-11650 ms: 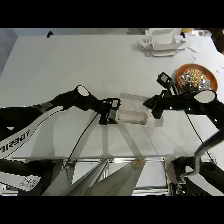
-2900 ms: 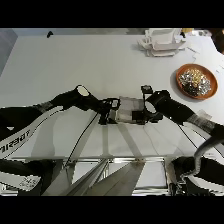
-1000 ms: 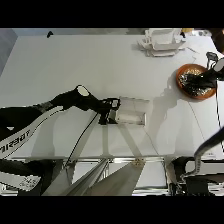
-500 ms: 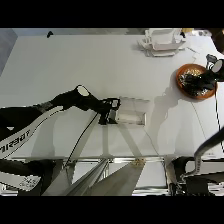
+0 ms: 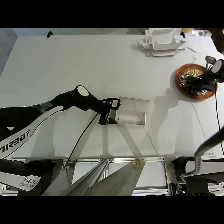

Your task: Fold the box and place the chain.

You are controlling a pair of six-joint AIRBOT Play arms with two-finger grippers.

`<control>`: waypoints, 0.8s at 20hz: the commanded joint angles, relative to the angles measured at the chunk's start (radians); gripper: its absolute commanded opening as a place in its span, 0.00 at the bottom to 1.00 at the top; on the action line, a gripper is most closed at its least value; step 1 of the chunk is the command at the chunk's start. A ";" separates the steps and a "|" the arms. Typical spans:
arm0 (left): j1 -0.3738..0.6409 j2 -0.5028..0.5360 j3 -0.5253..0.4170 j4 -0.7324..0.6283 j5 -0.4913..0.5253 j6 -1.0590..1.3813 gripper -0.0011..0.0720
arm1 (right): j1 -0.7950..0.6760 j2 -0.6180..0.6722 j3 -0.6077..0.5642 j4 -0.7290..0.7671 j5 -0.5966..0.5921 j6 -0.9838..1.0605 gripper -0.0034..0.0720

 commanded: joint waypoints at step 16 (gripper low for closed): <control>0.000 0.000 0.001 0.000 0.000 0.000 0.03 | 0.000 0.654 0.000 0.188 0.332 -0.233 0.06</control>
